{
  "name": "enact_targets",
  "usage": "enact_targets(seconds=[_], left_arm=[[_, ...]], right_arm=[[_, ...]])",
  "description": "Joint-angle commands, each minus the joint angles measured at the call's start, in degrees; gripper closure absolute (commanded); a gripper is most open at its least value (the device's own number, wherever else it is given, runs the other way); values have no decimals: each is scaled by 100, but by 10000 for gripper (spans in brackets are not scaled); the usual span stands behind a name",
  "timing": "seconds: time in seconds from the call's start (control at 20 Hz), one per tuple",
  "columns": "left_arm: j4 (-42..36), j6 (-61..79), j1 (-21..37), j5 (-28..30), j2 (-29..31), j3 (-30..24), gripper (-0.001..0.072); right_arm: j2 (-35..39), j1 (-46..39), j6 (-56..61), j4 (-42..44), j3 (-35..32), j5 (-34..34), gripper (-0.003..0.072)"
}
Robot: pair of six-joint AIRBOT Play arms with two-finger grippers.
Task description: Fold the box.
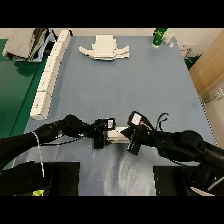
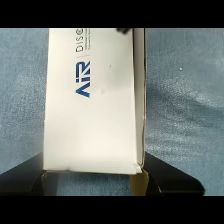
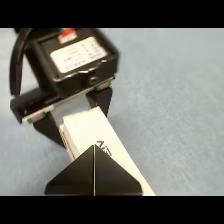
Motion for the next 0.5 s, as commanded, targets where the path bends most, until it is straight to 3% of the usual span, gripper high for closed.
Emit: enact_targets(seconds=[0.0,0.15,0.45], left_arm=[[2,0,4,0,-2,0,316],[2,0,4,0,-2,0,316],[2,0,2,-2,-2,0,316]], right_arm=[[415,151,1019,339,-892,1991,681],[234,376,1635,319,-1137,2522,681],[-337,514,1681,256,-1150,2564,681]])
